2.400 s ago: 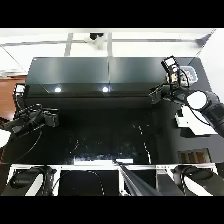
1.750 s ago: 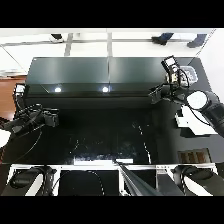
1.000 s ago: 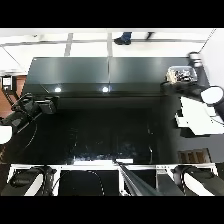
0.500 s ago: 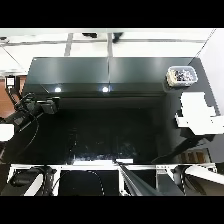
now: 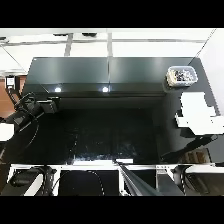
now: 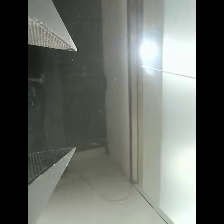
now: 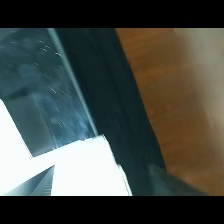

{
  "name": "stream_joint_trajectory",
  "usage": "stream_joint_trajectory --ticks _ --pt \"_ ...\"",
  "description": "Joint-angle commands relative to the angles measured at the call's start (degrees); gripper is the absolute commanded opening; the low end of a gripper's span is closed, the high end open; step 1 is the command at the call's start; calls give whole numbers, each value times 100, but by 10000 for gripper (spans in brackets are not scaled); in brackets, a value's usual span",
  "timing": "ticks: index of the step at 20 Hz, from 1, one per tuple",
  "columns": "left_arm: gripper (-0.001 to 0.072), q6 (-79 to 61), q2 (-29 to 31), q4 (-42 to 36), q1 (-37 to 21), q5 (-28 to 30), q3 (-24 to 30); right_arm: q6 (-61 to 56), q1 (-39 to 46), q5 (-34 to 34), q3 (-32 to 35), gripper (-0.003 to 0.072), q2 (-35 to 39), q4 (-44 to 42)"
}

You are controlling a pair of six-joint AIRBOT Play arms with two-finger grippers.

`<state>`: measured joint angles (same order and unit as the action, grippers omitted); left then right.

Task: Fold the box and place the chain.

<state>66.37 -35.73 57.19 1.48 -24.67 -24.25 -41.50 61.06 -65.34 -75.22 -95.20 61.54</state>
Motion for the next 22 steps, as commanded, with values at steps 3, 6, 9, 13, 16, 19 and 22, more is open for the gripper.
stream_joint_trajectory --ticks 3,6,9,13,16,19,22 --pt "705 4 -7 -114 2 17 2 404 -87 -511 -120 55 26 -157" --pt "704 2 -42 -109 2 7 2 164 -136 -1062 -90 52 361 -409" --pt "704 2 -44 -109 2 -2 2 114 -470 -1038 363 14 1113 -833" --pt "704 2 -46 -111 2 20 2 -225 -1126 -761 1495 13 2400 -953" --pt "704 4 -46 -120 9 13 2 -417 -1794 -466 2570 13 3340 -1484" --pt "704 2 -96 -168 22 -90 2 -415 -2688 -98 3580 14 4059 -2162" --pt "704 -4 -496 -632 293 -444 -55 -269 -3816 949 4795 13 4631 -3486"
